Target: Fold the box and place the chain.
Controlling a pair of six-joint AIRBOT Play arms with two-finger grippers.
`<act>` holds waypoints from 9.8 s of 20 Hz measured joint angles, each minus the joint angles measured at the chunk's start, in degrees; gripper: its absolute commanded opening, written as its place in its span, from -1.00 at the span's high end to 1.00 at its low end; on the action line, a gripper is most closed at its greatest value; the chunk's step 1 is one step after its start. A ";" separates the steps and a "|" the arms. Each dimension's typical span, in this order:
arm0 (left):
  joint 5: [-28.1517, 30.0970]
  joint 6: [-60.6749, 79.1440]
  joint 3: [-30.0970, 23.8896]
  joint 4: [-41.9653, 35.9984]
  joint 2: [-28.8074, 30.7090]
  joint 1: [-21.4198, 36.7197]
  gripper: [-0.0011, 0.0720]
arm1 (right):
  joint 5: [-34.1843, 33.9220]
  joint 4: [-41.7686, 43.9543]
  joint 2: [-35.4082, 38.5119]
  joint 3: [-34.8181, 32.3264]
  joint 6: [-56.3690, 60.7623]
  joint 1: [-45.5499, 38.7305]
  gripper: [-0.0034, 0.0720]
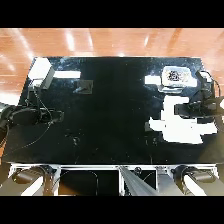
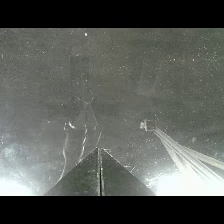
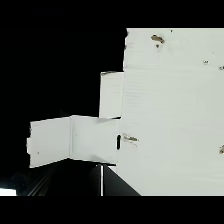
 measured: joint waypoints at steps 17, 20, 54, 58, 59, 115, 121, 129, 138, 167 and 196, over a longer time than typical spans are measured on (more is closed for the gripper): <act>-1.51 -0.33 0.00 0.13 -0.07 0.00 0.91 | -1.62 -0.04 0.00 0.00 0.00 0.00 0.83; -1.60 -0.31 0.00 0.22 -0.07 0.00 0.91 | -3.85 0.07 0.00 0.00 0.02 0.00 0.82; -10.73 -1.84 0.00 -1.51 -0.66 0.00 -0.74 | 13.22 26.95 -42.97 18.21 -38.56 -65.85 -0.99; -10.82 -1.84 0.00 -1.53 -0.66 0.00 -0.74 | 14.88 24.28 -44.61 18.25 -38.64 -63.56 -0.99; -10.84 -1.84 0.00 -1.53 -0.66 0.00 -0.74 | 15.23 23.65 -44.81 18.18 -38.64 -62.93 -0.99; -15.54 14.21 1.92 -28.81 -16.48 2.10 -0.74 | -20.87 33.03 -9.40 -16.63 -29.51 10.82 0.83; 0.15 40.39 9.25 -49.16 -33.53 3.63 -0.74 | -22.08 32.46 -8.74 -18.56 -27.50 12.72 0.83; 10.25 55.78 14.16 -61.40 -45.88 3.21 -0.74 | -22.27 32.35 -8.68 -18.84 -26.25 13.00 0.83; 11.47 63.95 14.62 -64.24 -50.10 -0.92 -0.74 | -22.32 32.35 -8.68 -18.84 -26.08 13.00 0.83; 18.05 74.14 22.03 -62.55 -55.15 -2.56 0.92 | -22.27 32.30 -8.68 -18.84 -26.03 13.00 0.82; -13.20 92.54 5.66 -56.19 -32.61 -11.96 0.92 | -2.93 12.35 -7.15 8.22 -23.93 0.87 -0.96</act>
